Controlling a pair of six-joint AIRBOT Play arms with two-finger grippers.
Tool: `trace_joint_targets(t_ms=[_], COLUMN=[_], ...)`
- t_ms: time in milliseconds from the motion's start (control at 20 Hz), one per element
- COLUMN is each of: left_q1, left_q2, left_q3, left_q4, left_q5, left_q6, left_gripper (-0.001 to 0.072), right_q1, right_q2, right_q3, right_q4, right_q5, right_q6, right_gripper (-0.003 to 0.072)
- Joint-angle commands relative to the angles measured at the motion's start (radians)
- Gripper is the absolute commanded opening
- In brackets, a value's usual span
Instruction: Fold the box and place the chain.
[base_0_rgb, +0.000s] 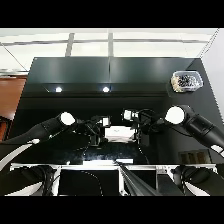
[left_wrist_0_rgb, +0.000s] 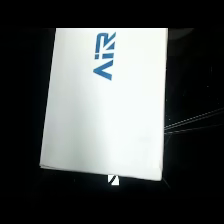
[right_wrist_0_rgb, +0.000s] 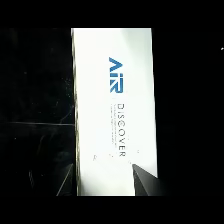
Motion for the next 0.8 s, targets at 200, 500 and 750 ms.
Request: trace_joint_targets(t_ms=[200, 500, 750], left_q1=[0.0, 0.0, 0.0], left_q2=[0.0, 0.0, 0.0], left_q3=[0.0, 0.0, 0.0], left_q4=[0.001, 0.001, 0.001], left_q5=[-0.005, -0.004, -0.004], left_q6=[0.002, 0.002, 0.002], left_gripper=[0.0441, 0.0441, 0.0441], right_q1=[-0.017, -0.214, -0.228], right_q2=[0.051, 0.129, 0.117], right_q3=[0.003, -0.009, -0.123], right_q4=[0.006, 0.023, 0.434], right_q5=[0.021, 0.253, 0.105], right_q6=[0.136, 0.639, 0.753], right_gripper=[0.0446, 0.0019, 0.0014])
